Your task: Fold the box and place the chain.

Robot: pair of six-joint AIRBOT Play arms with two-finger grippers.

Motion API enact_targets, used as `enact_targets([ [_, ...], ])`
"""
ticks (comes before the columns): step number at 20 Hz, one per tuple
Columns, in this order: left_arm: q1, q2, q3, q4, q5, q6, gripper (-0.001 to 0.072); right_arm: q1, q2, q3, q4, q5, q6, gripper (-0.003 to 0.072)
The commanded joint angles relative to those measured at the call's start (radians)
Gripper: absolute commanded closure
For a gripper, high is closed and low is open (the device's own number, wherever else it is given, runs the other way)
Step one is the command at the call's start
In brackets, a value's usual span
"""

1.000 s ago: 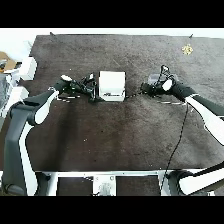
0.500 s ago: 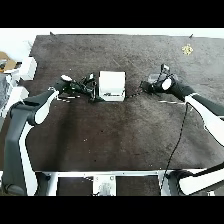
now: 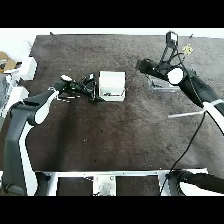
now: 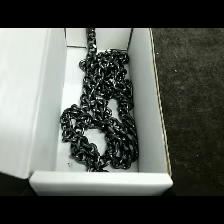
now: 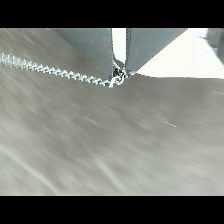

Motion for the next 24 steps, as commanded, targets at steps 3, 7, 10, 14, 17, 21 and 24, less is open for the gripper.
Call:
enact_targets([
  [3,0.000,0.000,0.000,0.000,0.000,0.000,0.0422,0.185,0.098,0.001,-0.003,-0.207,-0.020,0.0681],
  [7,0.000,0.000,0.000,0.000,0.000,0.000,0.0423,0.271,0.082,0.013,-0.013,-0.251,-0.020,0.0681],
  [10,0.000,0.000,0.001,0.000,0.000,0.000,0.0422,0.271,0.042,0.013,-0.014,-0.193,-0.019,0.0681],
  [14,0.000,0.000,0.000,0.000,0.000,0.000,0.0422,0.271,-0.022,0.011,-0.015,-0.071,-0.019,0.0681],
  [17,0.000,0.000,0.000,0.000,0.000,0.000,0.0422,0.271,-0.078,0.011,-0.014,-0.009,-0.019,0.0680],
  [21,0.000,0.000,0.000,0.000,0.000,0.000,0.0422,0.234,-0.095,0.011,-0.096,0.092,-0.019,0.0367],
  [24,0.000,0.000,0.000,0.000,0.000,0.000,0.0423,0.143,-0.089,0.011,-0.120,0.198,-0.019,0.0368],
])
